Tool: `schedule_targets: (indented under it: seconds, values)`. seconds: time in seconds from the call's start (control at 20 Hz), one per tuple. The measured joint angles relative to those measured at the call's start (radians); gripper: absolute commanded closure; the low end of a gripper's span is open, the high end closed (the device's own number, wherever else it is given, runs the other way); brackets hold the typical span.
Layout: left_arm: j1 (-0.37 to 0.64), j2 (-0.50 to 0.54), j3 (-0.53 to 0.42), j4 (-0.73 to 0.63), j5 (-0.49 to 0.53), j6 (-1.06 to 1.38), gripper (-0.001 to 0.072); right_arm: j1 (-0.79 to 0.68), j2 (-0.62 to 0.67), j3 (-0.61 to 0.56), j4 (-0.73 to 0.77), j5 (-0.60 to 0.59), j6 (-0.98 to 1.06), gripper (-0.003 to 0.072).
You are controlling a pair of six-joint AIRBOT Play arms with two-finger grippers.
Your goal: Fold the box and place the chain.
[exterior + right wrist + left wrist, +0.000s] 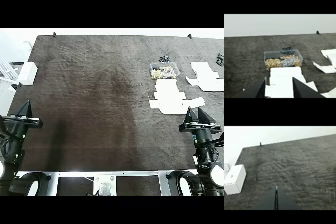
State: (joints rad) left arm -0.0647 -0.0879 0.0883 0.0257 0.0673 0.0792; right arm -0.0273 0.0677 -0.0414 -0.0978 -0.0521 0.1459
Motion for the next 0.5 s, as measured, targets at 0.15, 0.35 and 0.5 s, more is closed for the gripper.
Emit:
schedule_targets:
  seconds: [0.15,0.35,0.5]
  values:
    - [0.000,0.000,0.000,0.000,0.000,0.000,0.0689,0.000,0.000,0.002,0.010,0.009,0.011,0.0246]
    - [0.000,0.000,0.000,0.000,0.000,0.000,0.0689,0.000,-0.020,0.074,0.005,0.045,0.025,0.0246]
    - [0.000,0.000,0.000,0.000,0.000,0.000,0.0689,-0.008,-0.131,0.179,0.003,-0.005,0.021,0.0245]
